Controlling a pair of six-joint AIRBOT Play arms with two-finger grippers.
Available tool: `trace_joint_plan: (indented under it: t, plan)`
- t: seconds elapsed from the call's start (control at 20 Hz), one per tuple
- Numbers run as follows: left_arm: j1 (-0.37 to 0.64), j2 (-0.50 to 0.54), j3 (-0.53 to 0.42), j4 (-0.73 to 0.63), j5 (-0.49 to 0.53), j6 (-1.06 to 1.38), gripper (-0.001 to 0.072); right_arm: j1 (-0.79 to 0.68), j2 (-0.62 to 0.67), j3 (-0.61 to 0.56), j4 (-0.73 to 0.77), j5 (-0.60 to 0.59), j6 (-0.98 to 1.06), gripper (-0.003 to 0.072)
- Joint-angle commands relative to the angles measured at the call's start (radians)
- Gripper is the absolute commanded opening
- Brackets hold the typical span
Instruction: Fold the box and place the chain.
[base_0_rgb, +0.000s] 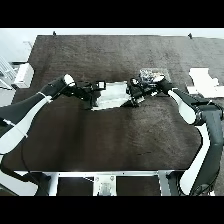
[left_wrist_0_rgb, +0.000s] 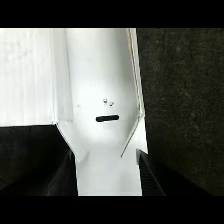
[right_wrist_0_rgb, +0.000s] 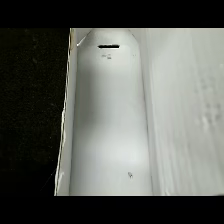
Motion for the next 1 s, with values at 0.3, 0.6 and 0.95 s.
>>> trace_joint_plan:
  t: [0.3, 0.6, 0.95]
  plan:
    - [-0.003, -0.007, 0.001, -0.029, 0.032, -0.004, 0.0445, 0.000, 0.000, 0.000, 0.000, 0.000, 0.000, 0.0453]
    - [-0.016, -0.007, 0.001, -0.032, 0.030, 0.010, 0.0349, 0.000, 0.000, 0.000, 0.000, 0.000, 0.000, 0.0453]
    - [-0.040, -0.007, 0.001, -0.036, 0.085, 0.021, 0.0256, 0.000, 0.000, 0.000, 0.000, 0.000, 0.000, 0.0453]
